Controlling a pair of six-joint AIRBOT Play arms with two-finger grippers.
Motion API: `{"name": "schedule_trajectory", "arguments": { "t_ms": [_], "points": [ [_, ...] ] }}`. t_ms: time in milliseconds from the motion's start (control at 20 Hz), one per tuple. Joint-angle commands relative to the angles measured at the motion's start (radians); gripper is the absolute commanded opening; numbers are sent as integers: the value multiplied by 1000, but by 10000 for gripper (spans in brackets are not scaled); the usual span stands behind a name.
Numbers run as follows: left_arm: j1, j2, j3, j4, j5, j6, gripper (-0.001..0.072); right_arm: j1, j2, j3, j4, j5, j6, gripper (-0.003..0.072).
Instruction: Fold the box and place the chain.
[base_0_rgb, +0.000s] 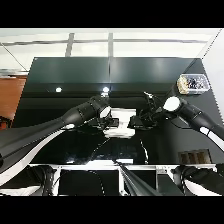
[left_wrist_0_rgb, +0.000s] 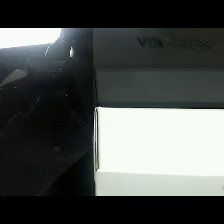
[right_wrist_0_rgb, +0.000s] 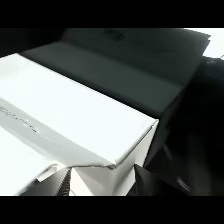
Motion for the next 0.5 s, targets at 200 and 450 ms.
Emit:
{"name": "schedule_trajectory", "arguments": {
  "t_ms": [200, 450],
  "points": [
    [0, 0, 0, 1, 1, 0, 30, 54, -1, 69, -153, 74, 153, 433],
    [0, 0, 0, 1, 1, 0, 29, 104, -1, 69, -290, 68, 268, 375]
  ]
}}
